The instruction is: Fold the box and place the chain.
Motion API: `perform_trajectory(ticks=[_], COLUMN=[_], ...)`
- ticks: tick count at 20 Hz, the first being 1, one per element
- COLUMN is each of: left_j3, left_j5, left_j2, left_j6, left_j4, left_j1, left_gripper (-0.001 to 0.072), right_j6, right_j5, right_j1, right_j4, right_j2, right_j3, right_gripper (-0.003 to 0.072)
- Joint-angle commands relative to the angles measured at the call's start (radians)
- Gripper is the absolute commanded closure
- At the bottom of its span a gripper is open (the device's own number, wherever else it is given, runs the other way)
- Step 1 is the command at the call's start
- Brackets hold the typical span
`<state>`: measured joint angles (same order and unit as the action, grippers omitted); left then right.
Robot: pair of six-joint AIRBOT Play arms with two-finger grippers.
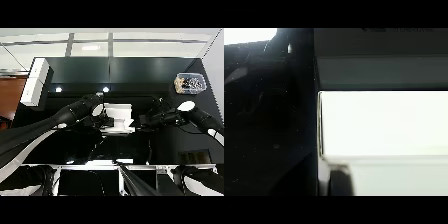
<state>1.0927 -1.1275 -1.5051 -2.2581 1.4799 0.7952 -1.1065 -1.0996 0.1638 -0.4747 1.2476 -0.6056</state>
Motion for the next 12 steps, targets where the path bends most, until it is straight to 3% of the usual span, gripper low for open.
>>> perform_trajectory(ticks=[1, 5, 6, 7, 12], left_j3=[0.000, 0.000, 0.000, 0.000, 0.000], left_j5=[0.001, 0.001, 0.001, 0.001, 0.001], left_j2=[0.000, 0.000, 0.000, 0.000, 0.000], left_j6=[0.000, 0.000, 0.000, 0.000, 0.000], left_j4=[0.000, 0.000, 0.000, 0.000, 0.000], left_j1=[0.000, -0.001, -0.001, 0.000, 0.000], left_gripper=[0.0683, 0.0683, 0.0683, 0.0683, 0.0683], right_j6=[-0.078, -0.374, -0.431, -0.470, -0.632], right_j5=[0.081, 0.153, 0.156, 0.158, 0.164], right_j1=[0.081, 0.197, 0.224, 0.250, 0.339], right_j4=[-0.050, -0.317, -0.377, -0.419, -0.529], right_j2=[0.000, 0.000, 0.000, 0.000, 0.000], right_j3=[-0.051, -0.134, -0.154, -0.174, -0.233], right_gripper=[0.0078, 0.0078, 0.0158, 0.0193, 0.0197])
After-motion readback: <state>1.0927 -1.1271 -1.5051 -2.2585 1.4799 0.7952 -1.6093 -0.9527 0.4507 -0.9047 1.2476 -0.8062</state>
